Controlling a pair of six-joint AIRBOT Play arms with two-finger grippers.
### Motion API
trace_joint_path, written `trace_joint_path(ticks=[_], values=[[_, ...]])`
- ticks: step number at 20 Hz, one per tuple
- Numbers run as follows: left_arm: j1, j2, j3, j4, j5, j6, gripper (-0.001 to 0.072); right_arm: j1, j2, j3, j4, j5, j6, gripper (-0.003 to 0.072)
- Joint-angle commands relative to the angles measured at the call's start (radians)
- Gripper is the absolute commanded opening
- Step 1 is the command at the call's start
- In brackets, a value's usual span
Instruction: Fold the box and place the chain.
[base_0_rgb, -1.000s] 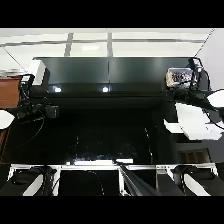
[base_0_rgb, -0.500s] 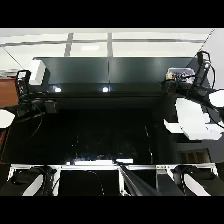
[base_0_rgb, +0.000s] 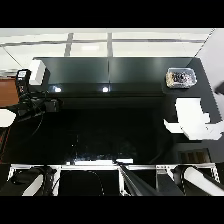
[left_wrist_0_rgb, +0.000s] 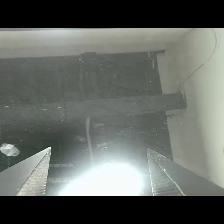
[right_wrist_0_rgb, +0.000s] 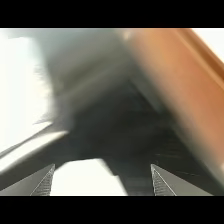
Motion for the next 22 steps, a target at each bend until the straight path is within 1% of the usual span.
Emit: trace_joint_path(ticks=[1, 3, 4, 5, 8, 10, 11, 12, 14, 15, 16, 17, 19, 22], values=[[0.0, -0.006, 0.0, 0.002, 0.006, 0.0, 0.0708, -0.305, -0.229, 0.174, 0.08, 0.321, -0.232, 0.0699], [0.0, -0.016, 0.0, -0.007, 0.012, 0.0, 0.0709, -0.327, -0.364, 0.282, 0.06, 0.569, -0.437, 0.07], [0.0, -0.023, 0.0, -0.01, 0.013, 0.0, 0.0709, -0.317, -0.414, 0.303, 0.06, 0.664, -0.527, 0.0699], [0.0, -0.029, 0.0, -0.01, 0.011, 0.0, 0.0708, -0.3, -0.443, 0.304, 0.05, 0.711, -0.573, 0.0699], [0.0, -0.046, 0.0, -0.01, 0.012, 0.0, 0.0708, -0.242, -0.456, 0.31, -0.043, 0.711, -0.594, 0.0698], [-0.001, -0.048, 0.0, -0.01, 0.01, 0.0, 0.0709, -0.227, -0.449, 0.324, -0.12, 0.737, -0.558, 0.0584], [-0.001, -0.048, 0.0, -0.01, 0.01, 0.0, 0.0708, -0.227, -0.439, 0.324, -0.146, 0.735, -0.528, 0.0583], [-0.001, -0.048, 0.0, -0.01, 0.008, 0.0, 0.0709, -0.229, -0.426, 0.324, -0.153, 0.737, -0.517, 0.0549], [-0.001, -0.048, 0.0, -0.01, 0.007, 0.0, 0.0709, -0.229, -0.398, 0.324, -0.154, 0.742, -0.498, 0.0333], [-0.001, -0.048, 0.0, -0.01, 0.006, 0.0, 0.0708, -0.225, -0.381, 0.323, -0.15, 0.75, -0.497, 0.0074], [-0.001, -0.048, 0.0, -0.01, 0.006, 0.0, 0.0708, -0.218, -0.359, 0.323, -0.148, 0.763, -0.5, 0.0019], [-0.001, -0.048, 0.0, -0.01, 0.007, 0.0, 0.0708, -0.209, -0.331, 0.317, -0.126, 0.765, -0.5, 0.0019], [-0.001, -0.048, 0.0, -0.011, 0.007, 0.0, 0.0709, -0.183, -0.257, 0.281, 0.007, 0.757, -0.521, 0.0019], [-0.001, -0.048, 0.0, -0.011, 0.008, 0.0, 0.0709, -0.09, -0.111, 0.162, 0.222, 0.729, -0.533, 0.0019]])
